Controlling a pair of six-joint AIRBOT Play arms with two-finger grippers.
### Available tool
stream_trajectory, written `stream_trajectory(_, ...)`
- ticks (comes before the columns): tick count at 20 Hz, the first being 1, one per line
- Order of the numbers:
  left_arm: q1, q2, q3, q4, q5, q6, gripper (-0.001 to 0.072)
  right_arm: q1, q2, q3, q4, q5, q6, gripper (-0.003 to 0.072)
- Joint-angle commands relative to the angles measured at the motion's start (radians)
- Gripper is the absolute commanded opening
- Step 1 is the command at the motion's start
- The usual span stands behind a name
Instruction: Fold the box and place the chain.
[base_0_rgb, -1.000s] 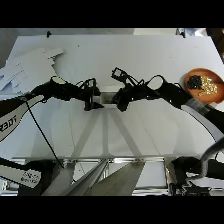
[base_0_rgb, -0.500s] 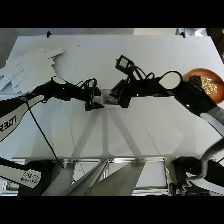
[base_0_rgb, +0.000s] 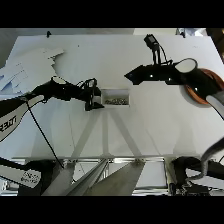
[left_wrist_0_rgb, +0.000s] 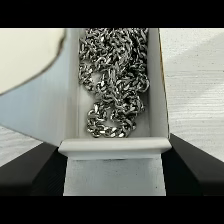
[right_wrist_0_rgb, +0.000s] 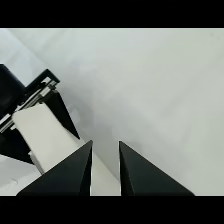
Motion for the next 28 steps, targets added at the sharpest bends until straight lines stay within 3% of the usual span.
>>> stream_trajectory(1,0.000,0.000,0.000,0.000,0.000,0.000,0.0376,-0.042,-0.136,0.116,0.008,0.159,0.017,0.0198)
stream_trajectory(3,0.000,0.000,0.000,0.000,0.000,0.000,0.0376,-0.029,-0.195,0.179,-0.014,0.188,0.017,0.0275)
stream_trajectory(7,0.000,0.000,0.000,0.000,0.000,0.000,0.0376,0.014,-0.243,0.244,-0.176,0.278,0.005,0.0294)
stream_trajectory(12,0.000,0.000,0.000,0.000,0.000,0.000,0.0376,0.066,-0.242,0.244,-0.216,0.365,-0.067,0.0294)
stream_trajectory(15,0.000,0.000,0.000,0.000,0.000,0.000,0.0376,0.111,-0.240,0.244,-0.270,0.349,-0.201,0.0294)
stream_trajectory(21,0.000,0.000,0.000,0.000,0.000,0.000,0.0376,0.193,-0.238,0.244,-0.411,0.318,-0.235,0.0296)
stream_trajectory(23,0.000,0.000,0.000,0.000,0.000,0.000,0.0376,0.209,-0.233,0.244,-0.435,0.315,-0.294,0.0398)
stream_trajectory(28,0.000,0.000,0.000,0.000,0.000,0.000,0.0376,0.236,-0.177,0.244,-0.436,0.244,-0.337,0.0406)
